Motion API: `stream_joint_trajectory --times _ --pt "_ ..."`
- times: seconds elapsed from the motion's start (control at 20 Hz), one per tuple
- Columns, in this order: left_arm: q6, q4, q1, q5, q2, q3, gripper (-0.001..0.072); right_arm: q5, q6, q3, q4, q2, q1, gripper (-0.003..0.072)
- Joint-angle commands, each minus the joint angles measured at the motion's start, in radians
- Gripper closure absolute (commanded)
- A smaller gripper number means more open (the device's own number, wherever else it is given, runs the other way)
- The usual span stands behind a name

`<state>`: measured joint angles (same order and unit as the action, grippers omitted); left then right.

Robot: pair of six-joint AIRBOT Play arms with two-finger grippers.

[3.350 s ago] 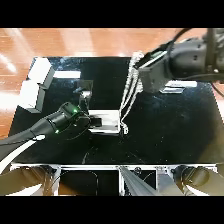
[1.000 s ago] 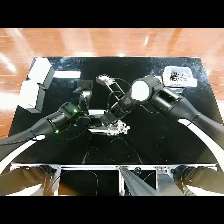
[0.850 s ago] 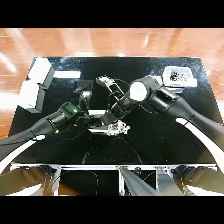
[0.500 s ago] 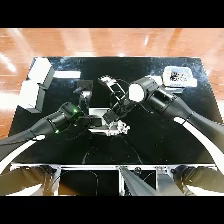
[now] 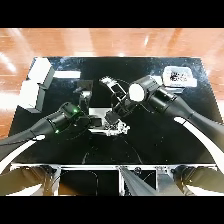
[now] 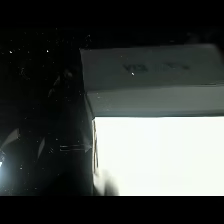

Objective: Fold the box and place the chain.

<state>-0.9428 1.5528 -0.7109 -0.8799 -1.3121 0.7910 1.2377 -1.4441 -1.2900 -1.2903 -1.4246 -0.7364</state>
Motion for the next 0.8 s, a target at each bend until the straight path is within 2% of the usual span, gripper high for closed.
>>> stream_joint_trajectory --times 0.0,0.1,0.3,0.4,0.55,0.65,0.75 --pt "-0.001 0.0 0.0 -0.003 0.0 0.0 0.0683 0.174 0.113 0.0 0.0 0.03 0.018 0.0182" --pt "0.0 0.0 0.0 -0.002 0.0 0.0 0.0683 0.248 0.172 0.027 0.003 0.082 0.05 0.0181" --pt "-0.007 0.0 0.0 -0.002 0.0 0.0 0.0683 0.187 0.276 0.244 0.049 0.24 0.19 0.0182" --pt "-0.007 0.0 0.0 -0.002 0.0 0.0 0.0683 0.053 0.372 0.384 0.05 0.274 0.25 0.0182" --pt "-0.007 0.0 0.0 -0.004 0.0 0.0 0.0683 -0.237 0.59 0.571 0.081 0.273 0.251 0.0181" --pt "-0.016 0.0 0.0 -0.014 0.0 0.0 0.0683 -0.399 0.768 0.635 0.115 0.273 0.221 0.0182" --pt "-0.019 0.0 0.0 -0.026 0.0 0.0 0.0683 -0.463 0.966 0.644 0.111 0.27 0.19 0.0181"
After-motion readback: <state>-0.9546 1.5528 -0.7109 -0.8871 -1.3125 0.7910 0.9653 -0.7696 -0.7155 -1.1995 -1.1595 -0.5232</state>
